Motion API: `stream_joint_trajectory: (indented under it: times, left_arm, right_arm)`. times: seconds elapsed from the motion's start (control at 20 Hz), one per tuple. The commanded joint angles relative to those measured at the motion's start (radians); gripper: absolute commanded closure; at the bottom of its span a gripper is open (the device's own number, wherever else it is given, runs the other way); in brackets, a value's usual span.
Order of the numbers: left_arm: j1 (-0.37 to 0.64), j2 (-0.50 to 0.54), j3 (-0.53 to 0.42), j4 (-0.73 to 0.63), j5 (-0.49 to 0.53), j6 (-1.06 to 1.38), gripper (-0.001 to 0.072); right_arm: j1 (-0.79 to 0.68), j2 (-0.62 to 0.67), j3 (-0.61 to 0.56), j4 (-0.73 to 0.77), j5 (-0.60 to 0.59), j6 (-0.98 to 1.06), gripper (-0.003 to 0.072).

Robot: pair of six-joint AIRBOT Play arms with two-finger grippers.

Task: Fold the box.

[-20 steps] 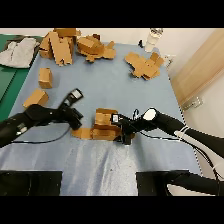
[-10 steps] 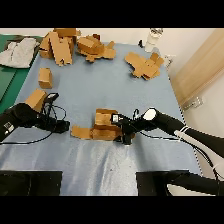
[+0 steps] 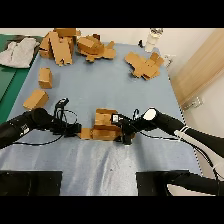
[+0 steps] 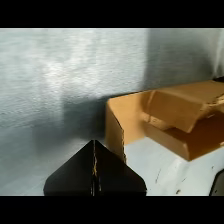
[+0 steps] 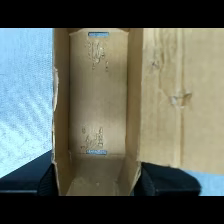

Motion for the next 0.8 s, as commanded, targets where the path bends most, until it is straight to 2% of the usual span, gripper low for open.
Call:
stream_joint_trajectory:
  times: [0.0,0.25,0.6,0.75]
  left_arm:
    - [-0.05,-0.005,0.0,-0.037,0.062,-0.003,0.0696]
    - [-0.049,-0.005,0.0,-0.093,0.06,0.002,0.0696]
    - [-0.049,-0.005,0.031,-0.425,0.034,0.212,0.0696]
    - [-0.047,-0.005,0.034,-0.455,0.061,0.212,0.0695]
  right_arm:
    - [0.001,0.0,-0.001,0.0,0.0,0.0,0.0165]
    - [0.001,0.0,-0.001,0.0,0.0,0.0,0.0165]
    - [0.001,0.0,-0.001,0.0,0.0,0.0,0.0165]
    - [0.001,0.0,-0.001,0.0,0.0,0.0,0.0165]
